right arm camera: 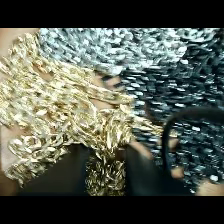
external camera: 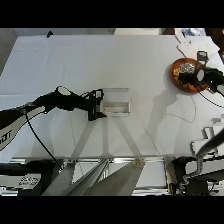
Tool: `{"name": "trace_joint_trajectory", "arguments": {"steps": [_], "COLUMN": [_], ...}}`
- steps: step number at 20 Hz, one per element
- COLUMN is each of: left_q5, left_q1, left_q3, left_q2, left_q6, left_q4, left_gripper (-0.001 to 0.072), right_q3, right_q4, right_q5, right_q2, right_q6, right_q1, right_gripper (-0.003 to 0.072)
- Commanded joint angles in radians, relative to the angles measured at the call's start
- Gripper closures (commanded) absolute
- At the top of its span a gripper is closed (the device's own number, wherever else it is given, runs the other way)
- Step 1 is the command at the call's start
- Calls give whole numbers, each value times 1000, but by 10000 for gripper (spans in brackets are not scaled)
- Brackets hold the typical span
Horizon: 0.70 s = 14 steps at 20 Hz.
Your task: Fold the box and place the chain.
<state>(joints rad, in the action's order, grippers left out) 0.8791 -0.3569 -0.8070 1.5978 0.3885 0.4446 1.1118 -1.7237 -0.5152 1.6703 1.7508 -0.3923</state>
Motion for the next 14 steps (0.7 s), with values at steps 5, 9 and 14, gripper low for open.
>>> {"name": "trace_joint_trajectory", "arguments": {"steps": [5, 9, 14], "left_q5": [0, 0, 0], "left_q1": [0, 0, 0], "left_q3": [0, 0, 0], "left_q2": [0, 0, 0], "left_q6": [0, 0, 0], "left_q4": [0, 1, 0], "left_gripper": [454, 454, 454], "right_q3": [0, 0, -1], "right_q4": [43, 45, 46], "right_q5": [-114, -158, -391], "right_q2": [-72, -222, -389], "right_q6": [-51, -108, -131], "right_q1": [15, 17, 42], "right_gripper": [672, 672, 673]}}
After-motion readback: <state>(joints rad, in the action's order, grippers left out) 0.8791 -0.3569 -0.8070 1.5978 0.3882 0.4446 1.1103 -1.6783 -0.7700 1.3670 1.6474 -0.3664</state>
